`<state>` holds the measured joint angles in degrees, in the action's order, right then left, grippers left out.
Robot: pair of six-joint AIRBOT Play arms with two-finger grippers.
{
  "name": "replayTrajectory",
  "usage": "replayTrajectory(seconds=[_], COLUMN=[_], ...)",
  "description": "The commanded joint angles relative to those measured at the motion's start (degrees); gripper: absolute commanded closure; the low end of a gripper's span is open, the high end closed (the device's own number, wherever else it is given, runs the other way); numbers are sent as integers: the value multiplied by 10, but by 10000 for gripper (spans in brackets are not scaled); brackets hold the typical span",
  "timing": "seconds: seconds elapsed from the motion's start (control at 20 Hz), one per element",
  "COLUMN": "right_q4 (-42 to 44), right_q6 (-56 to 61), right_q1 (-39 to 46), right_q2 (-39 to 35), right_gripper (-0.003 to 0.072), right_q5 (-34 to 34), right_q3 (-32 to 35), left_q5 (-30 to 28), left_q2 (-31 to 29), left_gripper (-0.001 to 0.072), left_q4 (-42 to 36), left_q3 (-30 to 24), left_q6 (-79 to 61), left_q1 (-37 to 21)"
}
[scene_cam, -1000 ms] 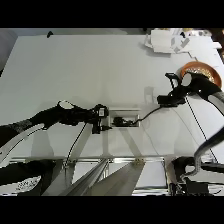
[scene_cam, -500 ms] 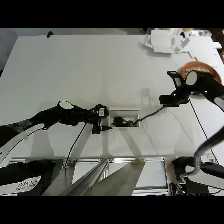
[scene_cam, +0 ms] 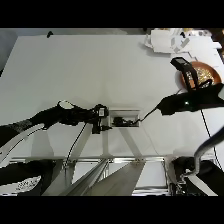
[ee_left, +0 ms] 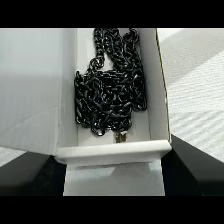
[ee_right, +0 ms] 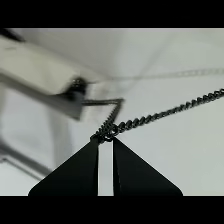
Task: Fold the box and place the chain.
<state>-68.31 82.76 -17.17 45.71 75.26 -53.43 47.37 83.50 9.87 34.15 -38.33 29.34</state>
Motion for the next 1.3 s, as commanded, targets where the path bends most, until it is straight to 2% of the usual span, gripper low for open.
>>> replayTrajectory(seconds=[0.0, 0.35, 0.75, 1.0, 1.1, 1.15, 1.25], right_q4=[64, 86, 36, 37, 53, 57, 44], right_q6=[-1, -1, 27, 23, 23, 23, 20], right_q1=[-88, -205, -217, -217, -217, -217, -217], right_q2=[-69, -53, 76, 162, 167, 155, 117], right_gripper=[668, 668, 668, 664, 664, 656, 500], right_q5=[-48, -198, -203, -212, -211, -213, -217], right_q3=[-1, -1, 26, 45, 45, 44, 43], left_q5=[0, 0, 0, 0, 0, 0, 0], left_q2=[0, 0, 0, 0, 0, 0, 0], left_gripper=[572, 572, 572, 572, 572, 572, 572], left_q4=[0, 0, 0, 0, 0, 0, 0], left_q3=[0, 0, 0, 0, 0, 0, 0], left_q6=[0, 0, 0, 0, 0, 0, 0], left_q1=[0, 0, 0, 0, 0, 0, 0])
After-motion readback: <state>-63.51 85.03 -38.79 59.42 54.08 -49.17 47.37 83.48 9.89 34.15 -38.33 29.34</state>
